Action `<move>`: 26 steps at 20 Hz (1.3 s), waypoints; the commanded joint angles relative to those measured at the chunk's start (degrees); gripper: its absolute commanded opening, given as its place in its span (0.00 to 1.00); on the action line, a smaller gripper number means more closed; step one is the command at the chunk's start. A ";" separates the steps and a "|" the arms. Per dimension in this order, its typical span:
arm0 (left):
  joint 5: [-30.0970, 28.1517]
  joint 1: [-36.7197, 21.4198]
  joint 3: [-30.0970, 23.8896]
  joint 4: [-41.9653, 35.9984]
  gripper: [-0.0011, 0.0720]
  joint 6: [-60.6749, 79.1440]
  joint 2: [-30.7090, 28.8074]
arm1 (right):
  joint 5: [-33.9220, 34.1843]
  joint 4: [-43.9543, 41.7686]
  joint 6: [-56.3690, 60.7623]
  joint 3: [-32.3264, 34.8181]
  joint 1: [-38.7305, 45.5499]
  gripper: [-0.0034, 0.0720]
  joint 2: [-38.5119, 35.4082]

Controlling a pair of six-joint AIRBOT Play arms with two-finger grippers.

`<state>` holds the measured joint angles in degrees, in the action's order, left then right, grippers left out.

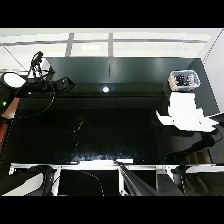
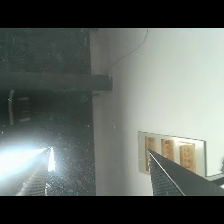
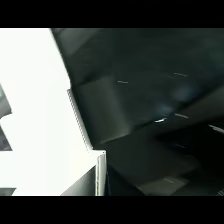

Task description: Fold the box and place the chain.

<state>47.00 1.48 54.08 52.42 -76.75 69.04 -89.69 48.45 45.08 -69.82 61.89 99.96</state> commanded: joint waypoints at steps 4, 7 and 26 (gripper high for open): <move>2.73 0.00 0.04 -0.79 0.95 0.02 0.02 | -4.44 -7.10 -3.61 0.55 -2.93 0.10 -3.76; 5.38 -0.22 0.04 -0.37 0.95 0.00 0.02 | -2.45 -11.52 -5.53 5.44 -6.43 0.09 -8.79; 14.05 6.12 -13.00 -8.22 0.95 12.09 -0.09 | 38.29 -16.31 -2.56 38.29 -66.79 0.09 -46.38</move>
